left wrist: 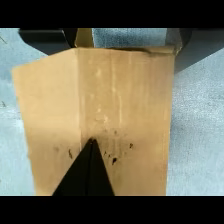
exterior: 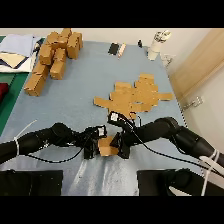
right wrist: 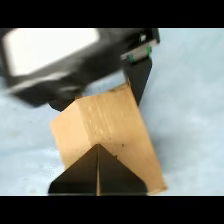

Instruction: Fold the box.

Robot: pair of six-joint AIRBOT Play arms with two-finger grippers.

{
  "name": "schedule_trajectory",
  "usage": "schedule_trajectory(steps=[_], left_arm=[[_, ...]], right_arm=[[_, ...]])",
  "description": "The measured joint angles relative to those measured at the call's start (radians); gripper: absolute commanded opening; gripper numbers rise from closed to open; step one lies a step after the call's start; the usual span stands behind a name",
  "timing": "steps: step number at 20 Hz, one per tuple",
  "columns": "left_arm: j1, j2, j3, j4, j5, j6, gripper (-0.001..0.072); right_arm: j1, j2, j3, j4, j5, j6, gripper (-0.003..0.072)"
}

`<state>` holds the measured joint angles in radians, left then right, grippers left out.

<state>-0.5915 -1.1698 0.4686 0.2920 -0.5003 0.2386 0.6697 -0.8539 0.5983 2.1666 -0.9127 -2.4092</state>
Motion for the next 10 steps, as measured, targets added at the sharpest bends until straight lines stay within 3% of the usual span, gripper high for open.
schedule_trajectory(steps=[1, 5, 10], left_arm=[[0.000, 0.000, 0.000, 0.000, 0.000, 0.000, 0.0475], [0.000, 0.000, 0.000, 0.000, 0.000, 0.000, 0.0475], [0.000, 0.000, 0.000, 0.000, 0.001, 0.000, 0.0475]], right_arm=[[0.022, 0.033, -0.012, -0.022, 0.023, -0.001, 0.0429], [0.077, 0.095, -0.035, -0.089, 0.070, -0.046, 0.0440], [0.095, 0.040, -0.042, -0.160, 0.115, -0.134, 0.0443]])
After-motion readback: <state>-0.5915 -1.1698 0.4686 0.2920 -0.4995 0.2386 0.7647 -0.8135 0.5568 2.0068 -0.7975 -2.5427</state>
